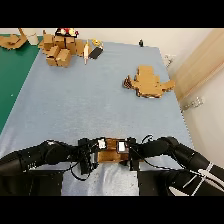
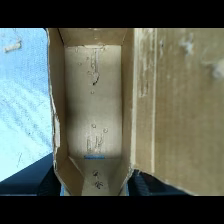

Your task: Fold the box.

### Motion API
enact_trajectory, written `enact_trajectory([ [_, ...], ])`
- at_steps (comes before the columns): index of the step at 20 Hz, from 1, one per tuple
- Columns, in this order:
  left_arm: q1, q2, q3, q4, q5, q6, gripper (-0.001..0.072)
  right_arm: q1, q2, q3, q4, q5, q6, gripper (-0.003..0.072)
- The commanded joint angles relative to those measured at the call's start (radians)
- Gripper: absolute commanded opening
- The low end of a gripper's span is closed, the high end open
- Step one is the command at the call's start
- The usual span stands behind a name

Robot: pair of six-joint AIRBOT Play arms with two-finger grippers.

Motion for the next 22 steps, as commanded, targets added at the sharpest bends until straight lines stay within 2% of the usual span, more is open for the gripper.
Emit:
enact_trajectory([
  [1,-0.001,-0.023,0.004,-0.006,-0.006,0.027,0.0698,0.001,0.0,0.001,0.0,0.0,0.0,0.0487],
  [7,-0.001,-0.047,0.019,-0.026,-0.004,0.101,0.0698,0.0,0.0,0.001,0.0,0.0,0.0,0.0487],
  [14,-0.001,-0.082,0.022,-0.13,-0.004,0.254,0.0698,0.0,0.0,0.001,0.0,0.001,0.0,0.0486],
  [22,-0.001,-0.088,0.024,-0.13,0.006,0.273,0.0698,0.001,0.0,0.001,0.0,0.0,0.0,0.0487],
])
